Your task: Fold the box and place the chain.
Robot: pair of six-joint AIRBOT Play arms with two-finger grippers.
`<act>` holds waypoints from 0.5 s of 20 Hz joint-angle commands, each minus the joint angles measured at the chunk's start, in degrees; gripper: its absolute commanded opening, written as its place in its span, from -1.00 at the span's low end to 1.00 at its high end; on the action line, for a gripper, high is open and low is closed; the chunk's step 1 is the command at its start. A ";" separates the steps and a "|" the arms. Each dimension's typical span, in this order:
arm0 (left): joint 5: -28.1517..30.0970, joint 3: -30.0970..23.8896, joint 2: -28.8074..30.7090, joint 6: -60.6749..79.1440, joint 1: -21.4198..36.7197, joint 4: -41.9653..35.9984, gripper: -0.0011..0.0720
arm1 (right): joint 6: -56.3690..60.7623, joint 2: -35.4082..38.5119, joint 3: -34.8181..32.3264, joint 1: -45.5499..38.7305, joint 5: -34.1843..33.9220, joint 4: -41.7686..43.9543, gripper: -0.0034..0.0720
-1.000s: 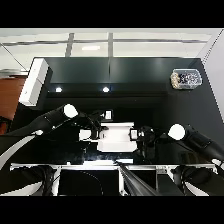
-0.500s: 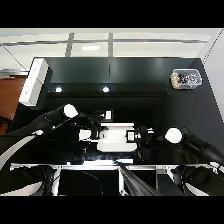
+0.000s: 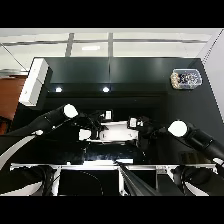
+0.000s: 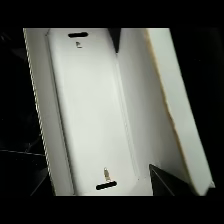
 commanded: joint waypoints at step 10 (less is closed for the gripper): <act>0.02 -0.02 0.00 0.15 -0.02 0.00 -0.89 | 3.08 2.40 0.42 -3.45 0.66 -1.51 0.96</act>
